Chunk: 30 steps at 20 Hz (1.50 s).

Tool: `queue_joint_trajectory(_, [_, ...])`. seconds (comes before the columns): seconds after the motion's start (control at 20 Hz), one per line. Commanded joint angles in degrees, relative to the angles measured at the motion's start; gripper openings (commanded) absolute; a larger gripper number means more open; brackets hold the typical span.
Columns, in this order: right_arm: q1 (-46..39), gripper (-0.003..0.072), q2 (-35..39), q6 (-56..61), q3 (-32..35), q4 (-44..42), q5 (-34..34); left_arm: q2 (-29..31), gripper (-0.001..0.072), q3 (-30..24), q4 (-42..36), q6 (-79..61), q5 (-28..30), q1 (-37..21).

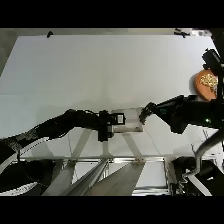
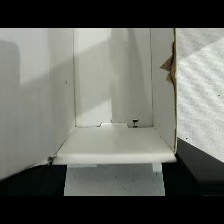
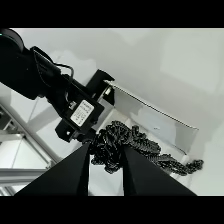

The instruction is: Fold the box and place the chain.

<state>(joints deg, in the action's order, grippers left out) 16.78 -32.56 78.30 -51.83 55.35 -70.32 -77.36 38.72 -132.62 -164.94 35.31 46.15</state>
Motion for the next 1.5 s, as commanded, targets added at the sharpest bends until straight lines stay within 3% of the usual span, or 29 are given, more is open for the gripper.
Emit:
queue_joint_trajectory(0.0, [0.8,0.0010,0.0,1.4,0.2,4.9,-1.0,0.0,0.0013,0.0,0.0,0.0,0.0,0.0])
queue_joint_trajectory(0.3, [0.8,0.0010,0.0,1.4,7.7,5.8,-0.1,0.1,0.0013,0.0,0.0,0.0,0.0,0.0])
queue_joint_trajectory(0.6, [1.2,0.0010,-0.2,1.2,14.3,4.9,6.3,0.0,0.0013,0.0,0.0,0.0,0.0,0.0])
queue_joint_trajectory(0.8, [6.7,0.0010,-1.3,1.5,18.6,4.3,13.2,0.0,0.0013,0.0,0.0,0.0,0.0,0.0])
queue_joint_trajectory(1.0, [12.3,0.0010,-5.7,3.0,19.0,4.4,19.0,0.0,0.0013,0.0,0.0,0.0,0.0,0.0])
queue_joint_trajectory(1.45, [13.7,0.0010,-10.5,2.9,19.6,4.7,20.3,0.0,0.0013,0.0,0.0,0.0,0.0,0.0])
